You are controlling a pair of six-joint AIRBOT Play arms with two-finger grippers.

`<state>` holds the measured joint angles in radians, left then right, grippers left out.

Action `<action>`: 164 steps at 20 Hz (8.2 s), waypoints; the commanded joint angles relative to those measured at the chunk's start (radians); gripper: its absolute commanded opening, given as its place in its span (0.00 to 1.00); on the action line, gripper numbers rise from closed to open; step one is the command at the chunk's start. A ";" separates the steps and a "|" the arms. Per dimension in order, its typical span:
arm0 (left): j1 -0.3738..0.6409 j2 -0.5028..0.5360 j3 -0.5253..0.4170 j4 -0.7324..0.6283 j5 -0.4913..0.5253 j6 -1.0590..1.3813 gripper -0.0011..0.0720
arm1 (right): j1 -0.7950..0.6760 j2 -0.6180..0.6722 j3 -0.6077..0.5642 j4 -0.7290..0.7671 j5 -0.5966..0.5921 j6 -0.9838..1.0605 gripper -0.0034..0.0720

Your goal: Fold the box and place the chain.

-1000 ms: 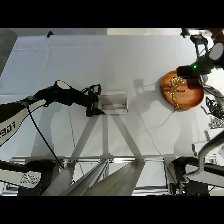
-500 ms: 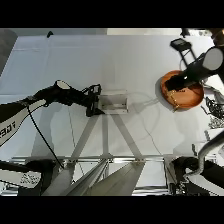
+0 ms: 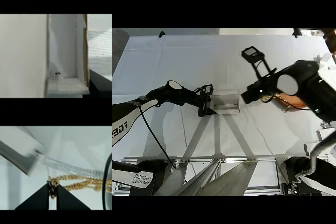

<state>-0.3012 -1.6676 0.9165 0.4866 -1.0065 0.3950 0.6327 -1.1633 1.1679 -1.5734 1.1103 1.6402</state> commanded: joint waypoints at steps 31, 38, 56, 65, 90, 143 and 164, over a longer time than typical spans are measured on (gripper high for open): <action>0.000 0.000 0.000 0.000 0.000 0.000 0.37 | 0.080 -0.290 -0.009 0.031 -0.161 -0.097 0.05; 0.000 0.000 0.000 0.000 0.000 0.000 0.37 | 0.080 -0.330 -0.098 0.009 -0.150 -0.068 0.06; 0.000 0.000 0.000 0.000 0.000 0.000 0.37 | -0.076 -0.046 -0.098 0.235 -0.063 -0.565 0.44; 0.000 0.000 0.000 0.000 0.000 0.000 0.37 | -0.325 -0.120 -0.183 0.397 -0.100 -1.465 0.79; 0.000 0.000 0.000 0.000 0.000 0.000 0.37 | -0.369 -0.346 -0.386 0.825 -0.270 -1.898 0.21; 0.000 0.000 0.000 0.000 0.000 0.000 0.37 | -0.018 -0.108 -0.337 0.625 -0.581 -0.949 0.49; 0.000 0.000 0.000 0.000 0.000 0.000 0.37 | -0.465 -0.160 -0.343 0.752 -0.155 -1.691 0.68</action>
<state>-0.3004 -1.6676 0.9165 0.4870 -1.0069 0.3954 0.1814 -1.2388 0.8253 -0.9230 0.9478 0.1322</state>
